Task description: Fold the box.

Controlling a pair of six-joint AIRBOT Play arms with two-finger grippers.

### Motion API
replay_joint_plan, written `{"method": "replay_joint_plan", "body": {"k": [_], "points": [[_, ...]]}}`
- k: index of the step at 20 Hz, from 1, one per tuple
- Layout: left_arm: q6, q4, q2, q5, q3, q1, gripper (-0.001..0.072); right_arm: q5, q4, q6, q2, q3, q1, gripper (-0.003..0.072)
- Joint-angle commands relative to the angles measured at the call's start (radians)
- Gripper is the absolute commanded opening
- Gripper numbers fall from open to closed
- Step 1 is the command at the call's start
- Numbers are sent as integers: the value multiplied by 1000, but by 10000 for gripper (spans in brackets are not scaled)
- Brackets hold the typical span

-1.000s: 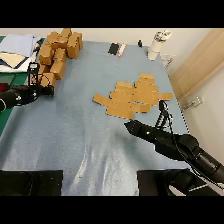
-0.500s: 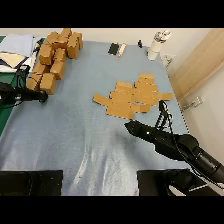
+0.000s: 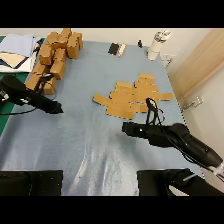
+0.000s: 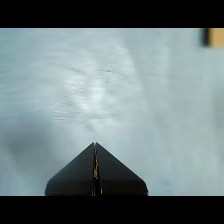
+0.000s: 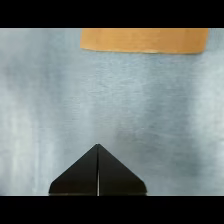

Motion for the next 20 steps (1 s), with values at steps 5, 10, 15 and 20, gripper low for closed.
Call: {"method": "replay_joint_plan", "body": {"k": [5, 10, 15, 20], "points": [[-354, 121, 42, 57, 0, -465, 8, -398, -35, -241, -511, 484, -92, 3], [-384, 121, 42, 131, 0, -585, 12, -403, 64, -312, -668, 578, -92, 3], [-383, 106, 42, 115, 0, -609, 12, -433, 87, -311, -675, 578, -92, 3], [-383, 106, 42, 117, 0, -608, 12, -433, 87, -311, -675, 578, -92, 3]]}}
